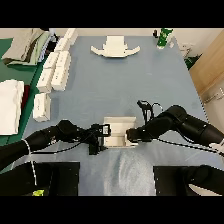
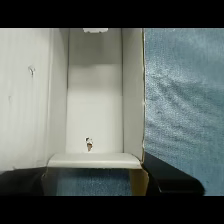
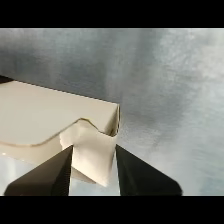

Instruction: Fold the box.

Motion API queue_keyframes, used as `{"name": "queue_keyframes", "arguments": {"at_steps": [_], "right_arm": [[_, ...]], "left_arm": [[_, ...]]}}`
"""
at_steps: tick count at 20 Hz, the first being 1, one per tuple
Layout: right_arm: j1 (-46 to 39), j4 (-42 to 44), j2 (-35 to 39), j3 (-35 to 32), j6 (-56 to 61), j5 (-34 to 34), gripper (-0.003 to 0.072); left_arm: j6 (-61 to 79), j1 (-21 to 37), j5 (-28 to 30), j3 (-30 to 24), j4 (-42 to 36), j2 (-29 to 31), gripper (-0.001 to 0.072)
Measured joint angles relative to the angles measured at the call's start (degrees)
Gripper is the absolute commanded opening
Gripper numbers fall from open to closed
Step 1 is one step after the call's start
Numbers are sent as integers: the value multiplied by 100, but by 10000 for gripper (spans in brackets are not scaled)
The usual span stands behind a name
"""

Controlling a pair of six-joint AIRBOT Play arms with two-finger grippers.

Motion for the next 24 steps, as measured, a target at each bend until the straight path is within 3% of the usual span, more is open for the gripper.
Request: {"name": "queue_keyframes", "arguments": {"at_steps": [2,9,18,24], "right_arm": [[236,-212,-223,186,348,-46,389],[734,-1370,-1014,837,1475,-890,385],[977,-1661,-1539,1073,2144,-1088,382],[1029,-1770,-1650,1108,2420,-1080,13]], "left_arm": [[-2,0,0,0,0,0,466],[-2,0,0,0,0,0,466],[0,0,0,0,0,0,466],[-7,0,-2,0,0,0,466]]}}
